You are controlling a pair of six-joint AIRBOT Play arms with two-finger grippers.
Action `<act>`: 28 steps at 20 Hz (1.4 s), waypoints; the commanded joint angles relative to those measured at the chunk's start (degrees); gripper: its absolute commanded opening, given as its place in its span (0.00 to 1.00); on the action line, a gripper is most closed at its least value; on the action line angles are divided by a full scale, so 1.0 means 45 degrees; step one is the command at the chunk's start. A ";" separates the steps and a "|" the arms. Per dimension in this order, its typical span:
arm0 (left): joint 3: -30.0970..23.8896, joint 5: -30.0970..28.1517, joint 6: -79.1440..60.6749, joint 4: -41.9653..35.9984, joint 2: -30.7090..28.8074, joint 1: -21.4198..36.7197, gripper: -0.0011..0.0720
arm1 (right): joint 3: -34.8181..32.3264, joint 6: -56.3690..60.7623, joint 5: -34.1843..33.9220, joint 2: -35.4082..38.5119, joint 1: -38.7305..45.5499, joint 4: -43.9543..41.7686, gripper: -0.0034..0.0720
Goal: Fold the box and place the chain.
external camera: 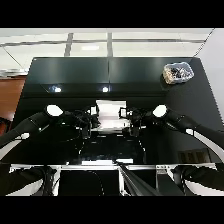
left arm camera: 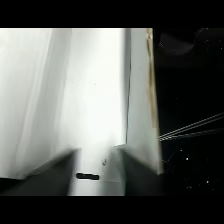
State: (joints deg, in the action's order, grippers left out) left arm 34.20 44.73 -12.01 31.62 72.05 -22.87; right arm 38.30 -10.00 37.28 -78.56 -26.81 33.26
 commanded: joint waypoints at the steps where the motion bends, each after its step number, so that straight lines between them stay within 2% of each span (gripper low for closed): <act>1: 0.0015 -0.0262 0.0549 -0.0214 0.0015 0.0000 0.73 | 0.0005 0.0024 -0.0010 -0.0010 0.0000 -0.0010 0.43; 2: 0.0068 -0.0243 0.0719 -0.0107 0.0019 0.0015 0.26 | 0.0005 0.0024 -0.0010 -0.0010 0.0000 -0.0010 0.43; 3: 0.0073 -0.0262 0.0738 -0.0146 0.0015 0.0015 0.34 | 0.0005 0.0024 -0.0010 -0.0010 0.0000 -0.0010 0.43; 4: 0.0102 -0.0155 0.0865 -0.0112 0.0010 0.0015 0.35 | 0.0005 0.0024 -0.0010 -0.0010 0.0000 -0.0010 0.43; 5: 0.0180 -0.0015 0.1273 0.0160 -0.0073 0.0053 0.04 | 0.0005 0.0024 -0.0010 -0.0010 0.0000 -0.0010 0.43; 7: 0.0481 0.0578 0.3468 0.1321 -0.0544 0.0311 0.05 | 0.0005 0.0024 -0.0010 -0.0010 0.0000 -0.0010 0.43; 11: 0.0821 0.2191 0.8446 0.5246 -0.2438 0.1792 0.05 | 0.0005 0.0024 -0.0010 -0.0010 0.0000 -0.0015 0.43; 12: 0.0821 0.2361 1.0890 0.6547 -0.2856 0.2419 0.05 | 0.0005 0.0024 -0.0010 -0.0010 0.0000 -0.0015 0.43; 14: 0.0777 0.2569 1.8472 1.0108 -0.3007 0.3929 0.05 | 0.0005 0.0024 -0.0010 -0.0010 0.0000 -0.0010 0.43; 15: 0.0651 0.2982 2.0584 1.0807 -0.2914 0.4760 0.05 | 0.0005 0.0024 -0.0010 -0.0010 0.0000 -0.0010 0.43; 16: 0.0452 0.3385 2.1124 1.0219 -0.2735 0.5712 0.05 | 0.0005 0.0024 -0.0010 -0.0010 0.0000 -0.0015 0.43; 18: -0.0083 0.4099 1.9414 0.6538 -0.2181 0.7349 0.05 | 0.0005 0.0024 -0.0010 -0.0010 0.0000 -0.0010 0.43; 20: -0.0534 0.4804 1.7388 0.3157 -0.1175 0.8233 0.05 | 0.0005 0.0024 -0.0010 -0.0010 0.0000 -0.0010 0.43; 22: -0.0486 0.4726 1.7073 0.2569 0.0087 0.8082 0.05 | 0.0005 0.0024 -0.0010 -0.0010 0.0000 -0.0015 0.43; 24: -0.0316 0.4833 1.6427 0.2055 0.1088 0.7295 0.05 | 0.0005 0.0024 -0.0010 -0.0010 0.0000 -0.0015 0.43; 28: -0.0107 0.4279 1.5572 0.1180 0.1909 0.5202 0.05 | 0.0005 0.0024 -0.0010 -0.0010 0.0000 -0.0015 0.43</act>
State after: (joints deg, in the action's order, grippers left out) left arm 33.21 64.66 61.43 41.82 77.41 5.21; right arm 38.30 -9.91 37.19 -78.56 -26.81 33.21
